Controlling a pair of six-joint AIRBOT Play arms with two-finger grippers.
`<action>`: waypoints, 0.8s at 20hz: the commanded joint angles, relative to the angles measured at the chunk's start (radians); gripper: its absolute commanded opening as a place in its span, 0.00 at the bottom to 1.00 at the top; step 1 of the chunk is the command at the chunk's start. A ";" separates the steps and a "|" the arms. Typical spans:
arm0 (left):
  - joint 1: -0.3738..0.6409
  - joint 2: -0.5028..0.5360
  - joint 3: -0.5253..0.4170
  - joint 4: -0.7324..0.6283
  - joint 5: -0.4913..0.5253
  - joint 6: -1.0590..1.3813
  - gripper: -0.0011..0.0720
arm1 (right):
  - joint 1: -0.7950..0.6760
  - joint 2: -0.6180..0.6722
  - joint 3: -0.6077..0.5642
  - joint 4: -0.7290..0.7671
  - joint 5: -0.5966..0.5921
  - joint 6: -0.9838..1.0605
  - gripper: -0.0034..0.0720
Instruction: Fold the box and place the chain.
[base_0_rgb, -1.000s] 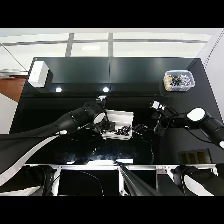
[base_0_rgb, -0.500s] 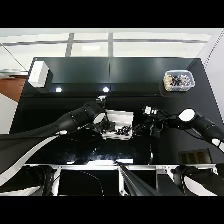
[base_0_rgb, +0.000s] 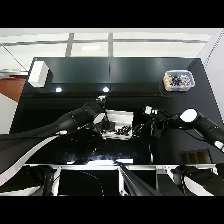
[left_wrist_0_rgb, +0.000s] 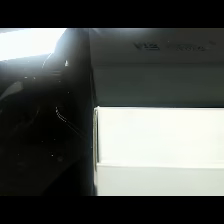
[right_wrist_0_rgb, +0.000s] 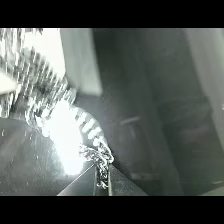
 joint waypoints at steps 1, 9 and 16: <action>0.001 0.000 0.000 0.000 0.001 0.000 0.06 | 0.000 0.114 0.054 -0.032 0.069 0.230 0.10; 0.001 0.000 0.000 0.000 0.008 0.000 0.06 | 0.000 0.253 0.435 0.128 0.464 0.591 0.10; 0.001 0.000 0.000 0.000 0.008 0.000 0.06 | 0.037 0.250 0.453 0.346 0.438 0.592 0.10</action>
